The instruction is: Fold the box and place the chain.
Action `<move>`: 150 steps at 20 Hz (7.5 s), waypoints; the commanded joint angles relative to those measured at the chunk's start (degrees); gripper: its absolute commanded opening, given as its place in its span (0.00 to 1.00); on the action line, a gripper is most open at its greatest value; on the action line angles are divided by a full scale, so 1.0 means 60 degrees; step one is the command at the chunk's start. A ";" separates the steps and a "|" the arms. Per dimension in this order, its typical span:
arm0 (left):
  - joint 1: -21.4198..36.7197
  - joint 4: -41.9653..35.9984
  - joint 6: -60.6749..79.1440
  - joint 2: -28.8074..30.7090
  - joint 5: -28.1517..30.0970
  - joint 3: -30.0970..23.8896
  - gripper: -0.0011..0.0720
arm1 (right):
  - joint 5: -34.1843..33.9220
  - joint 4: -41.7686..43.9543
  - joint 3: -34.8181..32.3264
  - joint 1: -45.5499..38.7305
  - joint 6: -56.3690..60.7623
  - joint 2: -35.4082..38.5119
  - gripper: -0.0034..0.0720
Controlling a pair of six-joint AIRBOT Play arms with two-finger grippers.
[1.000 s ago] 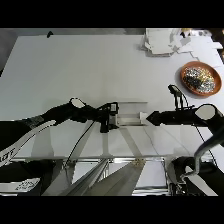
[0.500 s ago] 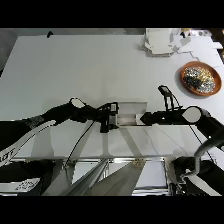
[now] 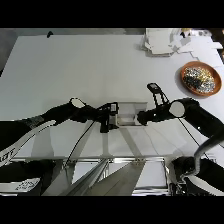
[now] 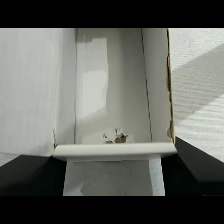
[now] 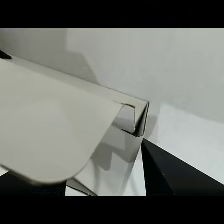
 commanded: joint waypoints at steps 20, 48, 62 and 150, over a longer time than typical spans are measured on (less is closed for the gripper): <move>0.0000 0.0000 0.0000 -0.0004 0.0004 -0.0004 0.22 | 0.1275 -0.1996 0.1147 0.1166 0.3989 -0.1741 0.51; 0.0000 0.0000 0.0000 -0.0004 0.0004 -0.0004 0.22 | 0.0954 -0.2244 0.1475 0.1166 0.3300 -0.2069 0.36; 0.0000 0.0000 0.0000 -0.0004 0.0004 -0.0004 0.22 | 0.1683 -0.2273 0.1475 0.1166 0.2994 -0.2670 0.07; 0.0000 0.0000 0.0000 -0.0004 0.0004 -0.0004 0.22 | 0.1271 -0.2466 0.7970 -0.8364 -0.1351 -0.6404 0.27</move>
